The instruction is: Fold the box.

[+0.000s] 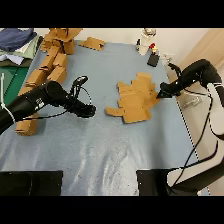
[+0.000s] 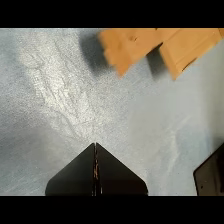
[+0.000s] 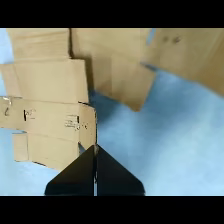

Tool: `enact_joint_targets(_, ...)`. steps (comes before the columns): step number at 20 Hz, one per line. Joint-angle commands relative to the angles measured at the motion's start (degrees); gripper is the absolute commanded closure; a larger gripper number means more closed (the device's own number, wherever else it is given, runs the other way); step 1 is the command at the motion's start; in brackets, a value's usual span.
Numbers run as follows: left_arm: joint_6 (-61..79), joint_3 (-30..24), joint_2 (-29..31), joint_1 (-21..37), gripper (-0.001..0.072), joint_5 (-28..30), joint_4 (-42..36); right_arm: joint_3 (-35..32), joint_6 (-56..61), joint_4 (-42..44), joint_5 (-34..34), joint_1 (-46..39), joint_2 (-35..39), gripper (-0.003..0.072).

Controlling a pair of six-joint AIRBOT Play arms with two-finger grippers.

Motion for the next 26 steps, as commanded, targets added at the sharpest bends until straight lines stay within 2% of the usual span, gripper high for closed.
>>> enact_joint_targets(1, 0.24, 0.02, 0.04, 0.13, 0.0698, 0.24, 0.02, -13.40, 1.03, 0.26, 6.34, 3.96, 10.19, 0.0686)
enact_joint_targets(6, 0.48, 0.02, 0.35, 2.56, 0.0698, -2.25, 0.02, -34.12, 6.80, 0.42, 16.50, 13.35, 24.83, 0.0686)
enact_joint_targets(8, 0.72, 0.02, 0.87, 3.74, 0.0697, -4.02, 0.00, -40.37, 8.94, 0.24, 17.75, 16.37, 29.35, 0.0686)
enact_joint_targets(12, 1.16, -0.07, 2.43, 4.83, 0.0698, -10.12, 0.04, -48.50, 12.74, -0.28, 17.25, 21.22, 35.21, 0.0684)
enact_joint_targets(14, 1.11, -0.15, 2.95, 4.85, 0.0697, -11.96, 0.04, -50.14, 12.74, -0.37, 16.79, 22.45, 35.71, 0.0660)
enact_joint_targets(15, 1.09, -0.57, 3.41, 4.85, 0.0698, -11.89, 0.02, -50.18, 12.72, -0.35, 16.94, 22.40, 35.58, 0.0489)
enact_joint_targets(16, 1.03, -1.07, 3.85, 4.96, 0.0698, -11.98, 0.04, -50.16, 12.70, -0.37, 17.62, 22.38, 35.47, 0.0414)
enact_joint_targets(20, 0.44, -3.74, 5.51, 5.07, 0.0698, -12.02, -0.28, -49.20, 10.84, -0.22, 18.23, 22.40, 32.96, 0.0413)
enact_joint_targets(26, -0.02, -5.49, 7.54, 5.09, 0.0698, -13.88, -1.90, -43.65, 8.13, 0.00, 16.02, 22.40, 25.14, 0.0414)
